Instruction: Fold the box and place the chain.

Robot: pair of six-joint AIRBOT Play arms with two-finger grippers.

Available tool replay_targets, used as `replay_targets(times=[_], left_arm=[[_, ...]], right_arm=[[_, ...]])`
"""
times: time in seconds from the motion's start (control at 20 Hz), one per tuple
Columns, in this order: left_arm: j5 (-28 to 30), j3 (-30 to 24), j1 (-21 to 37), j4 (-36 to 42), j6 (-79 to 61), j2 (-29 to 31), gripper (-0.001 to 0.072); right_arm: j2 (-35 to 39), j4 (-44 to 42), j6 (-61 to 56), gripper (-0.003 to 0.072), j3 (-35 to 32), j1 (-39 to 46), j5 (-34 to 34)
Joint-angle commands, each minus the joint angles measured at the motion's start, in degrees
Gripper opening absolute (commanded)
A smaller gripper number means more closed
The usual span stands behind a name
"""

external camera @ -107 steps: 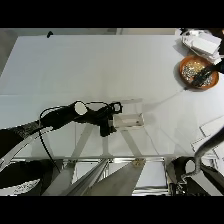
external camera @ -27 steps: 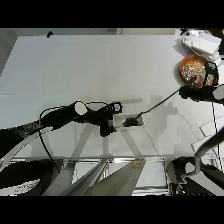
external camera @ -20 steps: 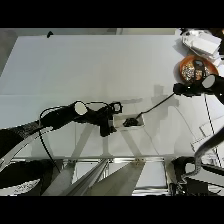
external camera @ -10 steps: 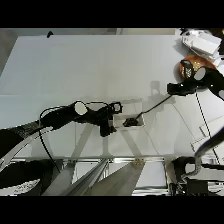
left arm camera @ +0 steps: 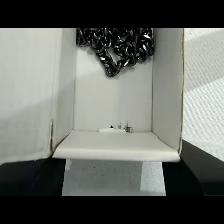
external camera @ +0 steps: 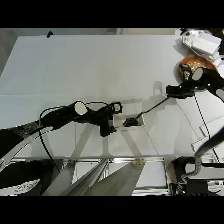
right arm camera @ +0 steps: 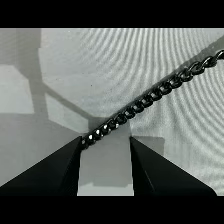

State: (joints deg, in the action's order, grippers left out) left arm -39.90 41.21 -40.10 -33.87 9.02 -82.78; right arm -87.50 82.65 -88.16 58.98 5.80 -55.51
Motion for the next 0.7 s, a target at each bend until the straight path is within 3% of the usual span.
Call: replay_targets(times=[0.0, 0.05, 0.15, 0.25, 0.35, 0.65], left_arm=[[0.00, -0.02, 0.00, -0.02, 0.00, 0.02, 0.0333], [0.00, -0.02, 0.00, -0.02, 0.00, 0.02, 0.0333], [0.02, -0.02, 0.00, -0.02, 0.00, 0.02, 0.0333], [0.00, -0.02, 0.00, -0.02, 0.00, 0.02, 0.0333], [0.00, -0.02, 0.00, -0.02, 0.00, 0.02, 0.0333], [0.00, -0.02, 0.00, -0.02, 0.00, 0.02, 0.0333]], right_arm=[[-1.05, 0.07, -0.37, 0.0292, 0.00, -0.02, -0.68], [-1.05, 0.07, -0.35, 0.0219, 0.00, -0.02, -0.66], [-1.05, 0.04, -0.35, 0.0216, -0.02, -0.02, -0.63], [-1.05, 0.00, -0.35, 0.0149, -0.02, -0.02, -0.66], [-1.05, -0.42, 0.37, 0.0018, -0.02, -0.02, -0.96], [2.27, -1.95, 4.85, 0.0017, 0.00, -0.02, -4.94]])
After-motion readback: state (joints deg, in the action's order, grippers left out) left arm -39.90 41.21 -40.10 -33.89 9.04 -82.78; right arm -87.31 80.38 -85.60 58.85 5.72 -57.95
